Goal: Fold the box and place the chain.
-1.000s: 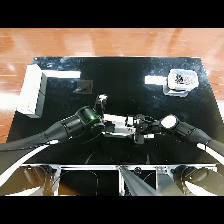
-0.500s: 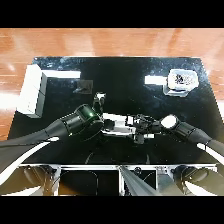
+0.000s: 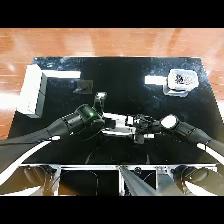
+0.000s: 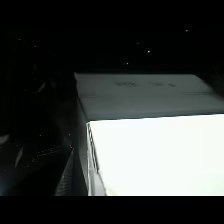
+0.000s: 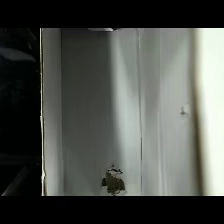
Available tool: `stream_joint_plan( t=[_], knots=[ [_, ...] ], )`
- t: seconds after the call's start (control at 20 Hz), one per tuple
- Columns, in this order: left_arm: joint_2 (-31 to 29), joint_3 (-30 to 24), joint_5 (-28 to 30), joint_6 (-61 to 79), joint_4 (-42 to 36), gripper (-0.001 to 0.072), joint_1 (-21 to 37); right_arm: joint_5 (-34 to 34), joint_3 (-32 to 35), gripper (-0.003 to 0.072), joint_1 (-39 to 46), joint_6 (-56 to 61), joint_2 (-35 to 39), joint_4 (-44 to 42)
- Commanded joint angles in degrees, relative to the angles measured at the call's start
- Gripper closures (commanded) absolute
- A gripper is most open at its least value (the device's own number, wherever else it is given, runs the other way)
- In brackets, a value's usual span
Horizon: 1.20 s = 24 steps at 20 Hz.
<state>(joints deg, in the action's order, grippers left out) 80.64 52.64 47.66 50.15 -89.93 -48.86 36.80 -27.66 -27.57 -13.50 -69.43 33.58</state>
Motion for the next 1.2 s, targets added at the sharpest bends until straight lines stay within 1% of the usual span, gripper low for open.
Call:
stream_joint_plan(
  t=[0.0,0.25,0.3,0.35,0.4,1.05,1.1,1.15],
  knots=[
    [0.3,0.1,-0.1,0.7,-1.1,0.0307,0.0,0.0,0.0,0.0098,-0.1,0.0,0.0,0.0],
    [0.3,0.2,-0.2,0.9,-1.2,0.0307,0.0,0.0,0.0,0.0098,0.0,0.0,0.0,0.0],
    [0.3,0.2,-0.2,0.9,-1.2,0.0322,0.0,0.0,0.0,0.0098,-0.1,0.0,0.0,0.0],
    [0.3,0.2,-0.2,0.9,-1.2,0.0383,0.0,0.0,0.0,0.0098,-0.1,0.0,0.0,0.0],
    [0.3,0.2,-0.2,1.1,-1.2,0.0414,0.0,0.0,0.0,0.0098,-0.1,0.0,0.0,0.0],
    [1.9,0.5,0.3,3.0,-3.8,0.0419,0.0,0.0,0.0,0.0098,0.0,0.0,0.0,0.0],
    [1.9,0.8,0.3,3.5,-3.8,0.0434,0.0,0.0,0.0,0.0099,-0.1,0.0,0.0,0.0],
    [1.9,1.2,0.3,3.8,-3.8,0.0565,0.0,0.0,0.0,0.0098,0.0,0.0,0.0,0.0]
  ],
)
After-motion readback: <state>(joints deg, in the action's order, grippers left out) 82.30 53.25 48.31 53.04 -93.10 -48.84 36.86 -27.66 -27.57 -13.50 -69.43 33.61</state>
